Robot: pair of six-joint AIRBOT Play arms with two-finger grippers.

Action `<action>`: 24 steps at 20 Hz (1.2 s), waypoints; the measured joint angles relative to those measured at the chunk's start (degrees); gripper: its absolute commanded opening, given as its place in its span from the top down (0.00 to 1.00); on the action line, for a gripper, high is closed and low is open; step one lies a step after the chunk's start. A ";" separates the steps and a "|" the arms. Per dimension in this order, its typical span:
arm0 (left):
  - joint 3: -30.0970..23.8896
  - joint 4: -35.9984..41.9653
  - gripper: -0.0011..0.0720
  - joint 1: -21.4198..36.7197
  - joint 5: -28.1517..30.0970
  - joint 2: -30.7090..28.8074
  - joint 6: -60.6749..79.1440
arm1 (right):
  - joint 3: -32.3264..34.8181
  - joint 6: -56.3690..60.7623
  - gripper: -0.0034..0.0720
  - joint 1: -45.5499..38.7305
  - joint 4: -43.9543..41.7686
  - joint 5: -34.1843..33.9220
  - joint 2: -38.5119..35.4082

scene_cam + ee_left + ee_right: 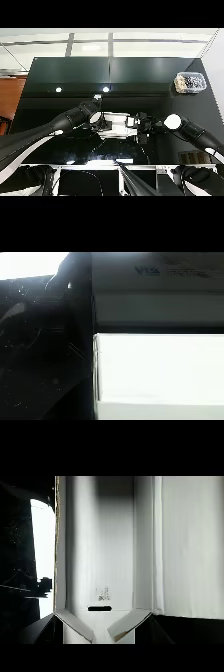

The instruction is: Fold the box and place the chain.

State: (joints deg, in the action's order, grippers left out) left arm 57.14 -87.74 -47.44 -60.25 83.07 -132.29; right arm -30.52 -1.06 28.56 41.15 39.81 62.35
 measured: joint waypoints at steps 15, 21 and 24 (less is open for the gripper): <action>0.00 0.11 0.95 0.00 -0.24 0.15 0.11 | 0.00 0.15 0.74 1.29 -7.37 -0.68 2.38; 0.00 0.11 0.95 0.00 -0.26 0.15 0.11 | 0.00 1.42 0.44 2.49 -12.98 -1.97 4.98; 0.00 0.09 0.95 0.00 -0.31 0.17 0.00 | 0.00 2.67 0.67 2.56 -13.42 -2.58 5.31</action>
State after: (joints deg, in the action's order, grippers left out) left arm 57.14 -87.66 -47.44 -60.55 83.24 -132.29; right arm -30.52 1.61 31.11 27.73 37.23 67.66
